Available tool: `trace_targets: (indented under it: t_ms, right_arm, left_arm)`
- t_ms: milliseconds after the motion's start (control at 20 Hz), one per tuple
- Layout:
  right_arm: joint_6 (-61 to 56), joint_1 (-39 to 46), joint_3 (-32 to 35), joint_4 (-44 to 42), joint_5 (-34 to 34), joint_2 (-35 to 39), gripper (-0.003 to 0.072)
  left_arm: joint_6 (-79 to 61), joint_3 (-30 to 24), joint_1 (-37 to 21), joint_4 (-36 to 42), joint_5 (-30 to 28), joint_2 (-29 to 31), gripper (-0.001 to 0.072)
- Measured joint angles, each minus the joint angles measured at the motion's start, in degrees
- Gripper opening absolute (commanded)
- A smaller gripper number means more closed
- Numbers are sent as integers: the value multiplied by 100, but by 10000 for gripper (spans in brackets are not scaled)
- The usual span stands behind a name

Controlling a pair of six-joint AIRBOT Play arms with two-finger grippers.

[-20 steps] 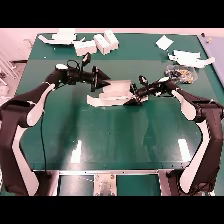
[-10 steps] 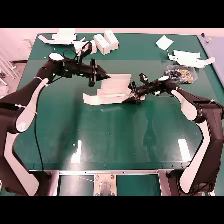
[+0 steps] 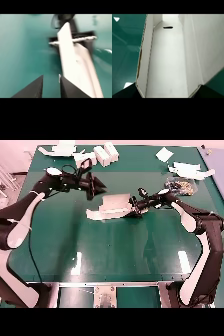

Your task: Fold the box and place the chain.

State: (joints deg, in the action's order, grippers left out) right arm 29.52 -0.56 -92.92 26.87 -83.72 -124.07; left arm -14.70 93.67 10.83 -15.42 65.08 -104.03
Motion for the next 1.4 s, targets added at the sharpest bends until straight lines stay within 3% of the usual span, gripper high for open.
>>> trace_targets:
  t_ms: [50, 100, 150, 300, 700, 900, 1100, 1400]
  right_arm:
    - [0, 0, 0, -15, -2, -2, 482]
    - [7, 0, 0, -26, -2, -2, 482]
    - [7, 0, 0, -39, -7, -2, 482]
    - [11, 0, 0, -61, -13, -2, 482]
    - [11, 2, 0, -83, -26, -2, 482]
    - [11, 2, 0, -85, -31, -2, 482]
    - [11, 2, 0, -87, -31, -2, 482]
    - [11, 2, 0, -90, -33, -2, 482]
  left_arm:
    - [-83, -2, 28, 107, 190, 66, 257]
    - [-81, -46, 48, 61, 153, 24, 68]
    - [-70, -81, 0, -223, 144, -26, 17]
    - [173, -79, -20, -2, 601, 55, 14]
    - [787, -111, -66, -26, 841, 369, 11]
    - [929, -431, -68, -7, 852, 549, 11]
    - [767, -1158, 9, 133, 599, 837, 11]
    - [83, -2103, 389, 527, -763, 981, 14]
